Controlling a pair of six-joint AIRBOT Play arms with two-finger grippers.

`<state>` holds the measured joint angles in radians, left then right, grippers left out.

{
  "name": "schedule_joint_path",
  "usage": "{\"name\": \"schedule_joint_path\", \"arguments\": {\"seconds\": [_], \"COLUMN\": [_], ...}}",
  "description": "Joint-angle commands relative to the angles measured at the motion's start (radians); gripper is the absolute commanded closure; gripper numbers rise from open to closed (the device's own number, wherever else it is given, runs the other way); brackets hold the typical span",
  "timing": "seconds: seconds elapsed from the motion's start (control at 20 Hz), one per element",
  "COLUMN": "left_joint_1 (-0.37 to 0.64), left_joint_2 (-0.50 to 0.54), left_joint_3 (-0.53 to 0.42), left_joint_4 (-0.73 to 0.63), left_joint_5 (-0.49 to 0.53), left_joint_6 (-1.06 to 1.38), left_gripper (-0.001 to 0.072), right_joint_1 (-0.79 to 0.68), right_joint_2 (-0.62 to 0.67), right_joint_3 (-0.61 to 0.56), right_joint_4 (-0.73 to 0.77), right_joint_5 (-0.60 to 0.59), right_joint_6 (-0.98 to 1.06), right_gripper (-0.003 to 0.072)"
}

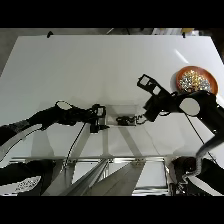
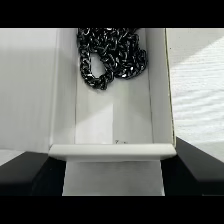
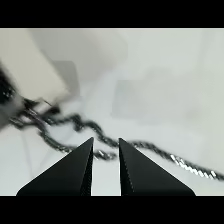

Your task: Fold the box and place the chain.

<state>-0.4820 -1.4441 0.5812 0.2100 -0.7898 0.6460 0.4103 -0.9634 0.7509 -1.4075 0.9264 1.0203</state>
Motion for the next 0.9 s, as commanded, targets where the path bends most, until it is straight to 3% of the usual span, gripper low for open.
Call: {"name": "schedule_joint_path", "arguments": {"seconds": [0.0, 0.15, 0.5, 0.7, 0.85], "left_joint_1": [0.0, 0.0, 0.0, 0.0, 0.0], "left_joint_2": [0.001, 0.001, 0.0, 0.001, 0.001], "left_joint_3": [0.0, 0.0, 0.0, 0.0, 0.0], "left_joint_4": [0.0, 0.0, 0.0, 0.0, 0.0], "left_joint_5": [0.0, 0.0, 0.0, 0.0, 0.0], "left_joint_6": [0.0, 0.0, 0.0, 0.0, 0.0], "left_gripper": [0.0456, 0.0456, 0.0456, 0.0456, 0.0456], "right_joint_1": [-0.116, -0.161, -0.161, -0.161, -0.161], "right_joint_2": [-0.063, -0.153, -0.277, -0.311, -0.343], "right_joint_3": [0.003, 0.003, 0.003, 0.003, 0.003], "right_joint_4": [-0.089, -0.089, -0.088, -0.088, -0.089], "right_joint_5": [0.035, 0.035, -0.051, -0.133, -0.128], "right_joint_6": [0.0, -0.045, -0.389, -0.401, -0.453], "right_gripper": [0.0527, 0.0476, 0.0464, 0.0465, 0.0466]}}
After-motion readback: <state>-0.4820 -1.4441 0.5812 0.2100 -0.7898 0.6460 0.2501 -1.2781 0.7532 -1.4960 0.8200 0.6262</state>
